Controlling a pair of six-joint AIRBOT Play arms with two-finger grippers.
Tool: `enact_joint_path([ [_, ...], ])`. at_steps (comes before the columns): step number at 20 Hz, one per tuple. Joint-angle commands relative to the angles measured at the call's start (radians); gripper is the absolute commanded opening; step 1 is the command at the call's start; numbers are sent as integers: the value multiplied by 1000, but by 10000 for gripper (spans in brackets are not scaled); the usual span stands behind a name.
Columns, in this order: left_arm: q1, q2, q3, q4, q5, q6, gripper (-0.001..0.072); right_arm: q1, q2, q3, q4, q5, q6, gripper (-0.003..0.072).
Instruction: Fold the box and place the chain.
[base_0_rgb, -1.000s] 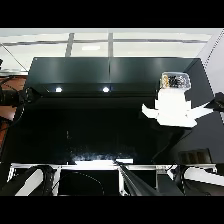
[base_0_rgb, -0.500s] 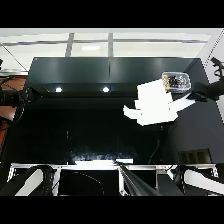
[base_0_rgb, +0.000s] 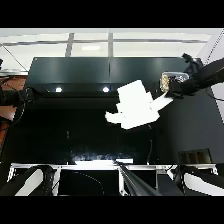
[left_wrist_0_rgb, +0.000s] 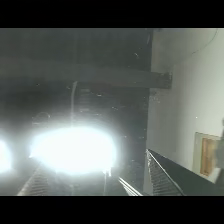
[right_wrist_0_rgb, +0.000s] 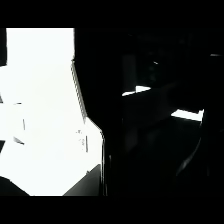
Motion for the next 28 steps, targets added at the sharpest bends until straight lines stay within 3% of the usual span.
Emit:
enact_joint_path([
  [1, -37, 0, -3, -19, -2, 0, 702, 156, 49, -128, -4, 240, 56, 23],
  [5, -187, -6, -43, -22, 13, 0, 702, 326, 155, -394, -11, 578, 138, 23],
  [7, -269, -22, -72, -80, 45, 0, 702, 364, 183, -465, -10, 641, 175, 23],
  [10, -372, -92, -99, -201, 122, 0, 702, 418, 186, -496, -9, 649, 180, 23],
  [14, -393, -259, -99, -484, 130, 123, 702, 460, 186, -496, -10, 620, 180, 24],
  [21, -430, -477, -97, -612, 51, 299, 702, 460, 186, -496, -10, 592, 180, 24],
  [28, -495, -533, -63, -619, 51, 345, 702, 459, 186, -496, -11, 575, 180, 24],
])
